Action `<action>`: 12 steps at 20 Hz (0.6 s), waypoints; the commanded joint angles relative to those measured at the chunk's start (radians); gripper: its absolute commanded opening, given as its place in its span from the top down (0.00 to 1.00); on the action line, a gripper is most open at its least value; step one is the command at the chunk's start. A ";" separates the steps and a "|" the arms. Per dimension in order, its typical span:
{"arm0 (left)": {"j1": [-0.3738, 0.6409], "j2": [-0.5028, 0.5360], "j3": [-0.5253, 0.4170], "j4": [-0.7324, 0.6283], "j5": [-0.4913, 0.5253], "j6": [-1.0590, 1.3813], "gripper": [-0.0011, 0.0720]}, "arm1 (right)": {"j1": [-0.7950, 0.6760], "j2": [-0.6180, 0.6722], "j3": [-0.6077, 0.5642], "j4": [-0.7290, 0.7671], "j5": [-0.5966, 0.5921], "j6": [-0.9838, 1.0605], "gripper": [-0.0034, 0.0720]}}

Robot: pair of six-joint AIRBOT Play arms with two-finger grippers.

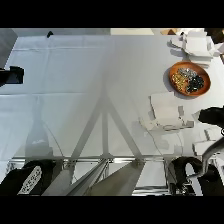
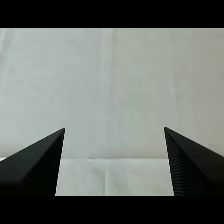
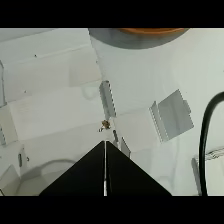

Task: Fold the box and place the chain.

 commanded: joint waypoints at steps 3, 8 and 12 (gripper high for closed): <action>0.000 0.001 0.001 0.000 0.000 0.000 0.03 | -0.001 0.000 0.000 0.004 -0.025 0.000 0.93; 0.000 0.001 0.001 0.000 0.000 0.000 0.03 | -0.001 -0.046 0.000 -0.095 -0.028 -0.007 0.59; 0.000 0.001 0.001 0.000 0.000 0.000 0.03 | -0.001 -0.217 0.002 -0.142 -0.026 -0.004 0.59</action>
